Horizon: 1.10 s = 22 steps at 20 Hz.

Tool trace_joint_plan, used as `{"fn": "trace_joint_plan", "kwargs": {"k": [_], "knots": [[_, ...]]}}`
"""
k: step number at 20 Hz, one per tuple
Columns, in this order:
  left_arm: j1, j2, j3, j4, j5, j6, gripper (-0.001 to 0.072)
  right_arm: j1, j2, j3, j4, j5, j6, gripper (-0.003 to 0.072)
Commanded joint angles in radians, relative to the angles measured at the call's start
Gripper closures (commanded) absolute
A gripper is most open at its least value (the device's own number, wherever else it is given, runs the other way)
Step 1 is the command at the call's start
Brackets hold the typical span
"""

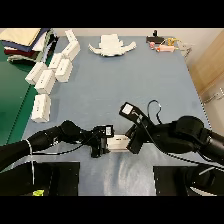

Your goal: Fold the box.

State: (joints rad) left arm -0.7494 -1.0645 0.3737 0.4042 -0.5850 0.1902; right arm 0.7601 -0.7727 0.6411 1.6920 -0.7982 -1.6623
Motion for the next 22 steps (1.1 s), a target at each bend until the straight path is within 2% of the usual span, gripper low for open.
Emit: {"fn": "trace_joint_plan", "kwargs": {"k": [1, 3, 4, 8, 14, 22], "knots": [[0.001, -0.001, 0.001, 0.000, 0.000, 0.000, 0.0367, -0.002, 0.122, -0.178, 0.123, 0.348, 0.305, 0.0682], [0.001, 0.000, 0.000, 0.000, 0.000, 0.000, 0.0367, 0.041, 0.152, -0.301, 0.233, 0.556, 0.348, 0.0682], [0.001, -0.001, 0.001, 0.000, 0.000, 0.000, 0.0367, 0.072, 0.149, -0.339, 0.251, 0.598, 0.356, 0.0682], [0.001, -0.001, 0.001, 0.000, 0.000, 0.000, 0.0367, 0.150, 0.109, -0.389, 0.239, 0.608, 0.364, 0.0682], [0.001, -0.001, 0.001, 0.000, 0.000, 0.000, 0.0367, 0.152, 0.005, -0.391, 0.234, 0.624, 0.364, 0.0682], [0.001, -0.001, 0.001, 0.000, 0.001, 0.000, 0.0367, 0.152, -0.001, -0.399, 0.214, 0.571, 0.364, 0.0682]]}}
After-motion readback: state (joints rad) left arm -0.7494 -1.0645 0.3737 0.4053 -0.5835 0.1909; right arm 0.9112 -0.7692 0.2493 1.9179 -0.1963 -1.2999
